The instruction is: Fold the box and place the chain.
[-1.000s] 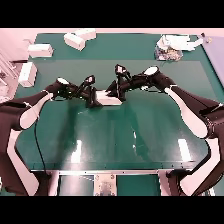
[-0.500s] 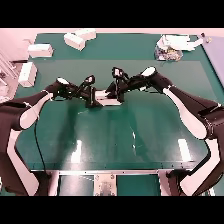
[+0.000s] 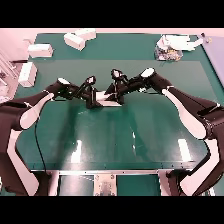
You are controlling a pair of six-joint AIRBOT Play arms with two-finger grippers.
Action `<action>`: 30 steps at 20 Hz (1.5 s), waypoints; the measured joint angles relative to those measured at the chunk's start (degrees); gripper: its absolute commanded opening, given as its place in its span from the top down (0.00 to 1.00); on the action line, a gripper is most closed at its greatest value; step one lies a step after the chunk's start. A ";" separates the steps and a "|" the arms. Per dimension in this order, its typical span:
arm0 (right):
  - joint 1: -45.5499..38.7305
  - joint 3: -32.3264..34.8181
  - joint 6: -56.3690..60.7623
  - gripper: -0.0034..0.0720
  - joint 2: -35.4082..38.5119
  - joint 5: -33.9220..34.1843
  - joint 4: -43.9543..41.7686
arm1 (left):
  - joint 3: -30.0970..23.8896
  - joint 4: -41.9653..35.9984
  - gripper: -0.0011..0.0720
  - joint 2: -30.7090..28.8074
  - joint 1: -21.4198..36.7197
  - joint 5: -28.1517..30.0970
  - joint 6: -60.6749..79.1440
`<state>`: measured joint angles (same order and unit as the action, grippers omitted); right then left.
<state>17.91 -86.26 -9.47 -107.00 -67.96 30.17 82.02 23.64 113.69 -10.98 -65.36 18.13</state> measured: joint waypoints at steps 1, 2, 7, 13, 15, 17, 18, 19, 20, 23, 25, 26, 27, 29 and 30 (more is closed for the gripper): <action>-0.11 0.02 0.00 0.36 0.00 -0.79 -0.28 | 0.00 -0.07 0.12 0.00 0.02 0.09 -0.04; -0.33 0.07 0.00 0.37 0.00 -1.57 -0.85 | 0.00 -0.13 0.12 0.00 0.04 0.24 -0.09; -2.95 0.15 -1.79 0.45 -0.04 -4.63 -7.50 | 0.00 -0.20 0.12 0.00 0.09 0.44 -0.17; -5.70 0.24 -3.08 0.94 -0.07 -6.91 -14.91 | 0.00 -0.15 0.12 0.00 0.09 0.42 -0.17; -5.75 0.66 -2.38 0.94 -0.17 -6.38 -14.08 | 0.00 -0.15 0.12 0.00 0.09 0.42 -0.15; -5.31 1.40 -1.36 0.94 -0.20 -5.16 -12.33 | 0.00 -0.15 0.12 0.00 0.09 0.42 -0.15; -5.07 1.75 -0.96 0.94 -0.22 -4.48 -11.30 | 0.00 -0.15 0.12 0.00 0.09 0.42 -0.15; -4.87 2.10 -0.46 0.94 -0.24 -3.82 -10.40 | 0.00 -0.13 0.12 0.00 0.09 0.39 -0.15; -4.66 2.43 0.07 0.94 -0.24 -3.23 -9.46 | 0.00 -0.13 0.12 0.00 0.09 0.39 -0.15; -4.11 2.95 1.49 0.94 -0.24 -1.73 -7.21 | 0.00 -0.11 0.12 0.00 0.09 0.42 -0.09; -3.78 3.17 2.47 0.94 -0.24 -1.09 -5.90 | 0.00 -0.11 0.12 0.00 0.09 0.42 -0.07; -3.72 3.21 2.91 0.94 -0.24 -0.94 -5.42 | 0.00 -0.09 0.12 0.00 0.09 0.42 -0.07; -3.58 3.26 3.43 0.94 -0.24 -0.72 -4.72 | 0.00 -0.11 0.12 0.00 0.09 0.42 -0.07; -3.19 3.37 4.66 0.94 -0.24 -0.33 -3.23 | 0.00 -0.09 0.12 0.00 0.09 0.42 -0.07; -2.93 3.50 5.25 0.94 -0.24 -0.15 -2.51 | 0.00 -0.07 0.12 0.00 0.09 0.42 -0.02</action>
